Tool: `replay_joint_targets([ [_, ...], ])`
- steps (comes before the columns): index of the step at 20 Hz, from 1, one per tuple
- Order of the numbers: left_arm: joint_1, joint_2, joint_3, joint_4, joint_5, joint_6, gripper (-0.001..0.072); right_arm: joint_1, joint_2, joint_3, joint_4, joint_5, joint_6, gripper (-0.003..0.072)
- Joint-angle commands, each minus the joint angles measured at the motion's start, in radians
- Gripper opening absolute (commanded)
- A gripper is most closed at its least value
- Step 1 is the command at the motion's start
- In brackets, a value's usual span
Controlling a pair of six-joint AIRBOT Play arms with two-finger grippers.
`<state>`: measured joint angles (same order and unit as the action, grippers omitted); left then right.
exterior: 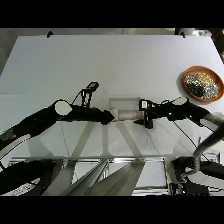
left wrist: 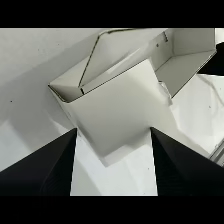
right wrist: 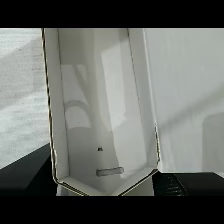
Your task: Fold the box and place the chain.
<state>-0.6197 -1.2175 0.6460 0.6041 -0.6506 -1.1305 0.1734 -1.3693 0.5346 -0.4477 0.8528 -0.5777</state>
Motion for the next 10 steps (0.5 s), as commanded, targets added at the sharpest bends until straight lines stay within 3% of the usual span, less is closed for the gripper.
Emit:
replay_joint_targets([
  [1,-0.023,-0.025,0.032,0.062,0.006,-0.105,0.0501,0.000,0.000,0.000,0.000,0.000,0.000,0.0447],
  [10,-0.113,-0.175,0.280,0.536,-0.146,-0.684,0.0500,0.000,0.000,0.000,0.000,0.000,0.000,0.0447],
])
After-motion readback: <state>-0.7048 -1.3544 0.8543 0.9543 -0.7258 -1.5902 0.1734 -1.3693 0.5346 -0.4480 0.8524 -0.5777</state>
